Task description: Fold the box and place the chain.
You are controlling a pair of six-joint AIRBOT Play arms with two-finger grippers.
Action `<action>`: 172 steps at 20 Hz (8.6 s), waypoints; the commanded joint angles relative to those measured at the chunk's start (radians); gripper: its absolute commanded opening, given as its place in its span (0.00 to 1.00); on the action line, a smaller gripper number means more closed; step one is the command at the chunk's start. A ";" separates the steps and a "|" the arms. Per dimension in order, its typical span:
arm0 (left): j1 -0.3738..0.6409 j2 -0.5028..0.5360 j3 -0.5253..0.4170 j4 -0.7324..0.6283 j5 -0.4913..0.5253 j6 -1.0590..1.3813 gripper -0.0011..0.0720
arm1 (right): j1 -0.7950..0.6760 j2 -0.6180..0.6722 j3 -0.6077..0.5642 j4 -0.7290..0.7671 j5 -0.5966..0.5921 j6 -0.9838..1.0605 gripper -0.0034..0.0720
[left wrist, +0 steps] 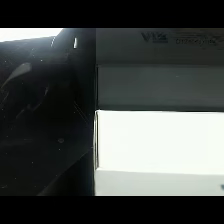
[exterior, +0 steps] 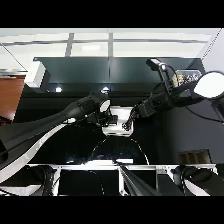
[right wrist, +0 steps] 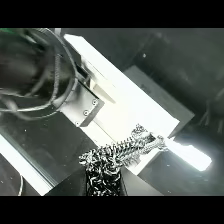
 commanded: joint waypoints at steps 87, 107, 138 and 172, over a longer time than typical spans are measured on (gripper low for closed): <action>0.001 0.000 0.000 0.004 -0.026 -0.038 0.05 | -0.026 0.030 -0.381 0.452 -0.370 -0.919 0.44; 0.007 0.027 0.000 -0.005 0.058 -0.095 0.27 | -0.467 0.182 -0.386 0.072 -0.098 -0.595 0.49; 0.384 0.266 -0.441 -0.734 0.367 2.234 1.00 | -0.467 0.182 -0.408 0.069 -0.142 -0.587 0.49; 0.331 0.206 -0.442 -0.893 0.356 2.323 0.99 | -0.467 0.182 -0.408 0.069 -0.150 -0.583 0.49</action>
